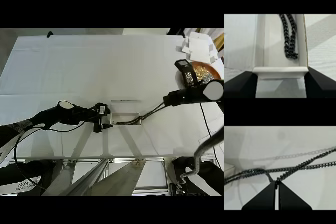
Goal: Fold the box and place the chain.
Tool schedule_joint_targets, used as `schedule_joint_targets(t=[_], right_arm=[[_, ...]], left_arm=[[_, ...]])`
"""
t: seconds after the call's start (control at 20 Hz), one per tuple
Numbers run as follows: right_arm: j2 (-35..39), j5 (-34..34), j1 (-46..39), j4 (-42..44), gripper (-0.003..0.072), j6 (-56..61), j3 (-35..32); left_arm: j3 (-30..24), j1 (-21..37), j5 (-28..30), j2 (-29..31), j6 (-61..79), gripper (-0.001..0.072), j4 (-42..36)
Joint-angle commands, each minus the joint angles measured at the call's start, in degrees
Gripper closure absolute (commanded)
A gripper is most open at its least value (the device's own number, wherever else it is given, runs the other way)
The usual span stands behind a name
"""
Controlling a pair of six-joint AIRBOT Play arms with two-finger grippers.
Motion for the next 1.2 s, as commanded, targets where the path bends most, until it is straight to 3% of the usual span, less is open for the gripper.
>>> schedule_joint_targets(t=[0.0,0.35,0.65,1.15], right_arm=[[5.7,3.9,7.3,2.6,0.0672,0.0,0.1],[8.9,1.7,18.3,15.5,0.0672,0.0,0.1],[8.9,-7.7,22.9,23.8,0.0672,0.0,0.1],[8.9,-15.9,25.2,27.8,0.0671,0.0,0.1]], left_arm=[[0.0,0.0,0.0,0.0,0.0,0.0639,0.0],[0.0,0.0,0.0,0.0,0.0,0.0639,0.0],[0.0,0.0,0.0,0.0,0.0,0.0639,0.0],[0.0,0.0,0.0,0.0,0.0,0.0639,0.0]])
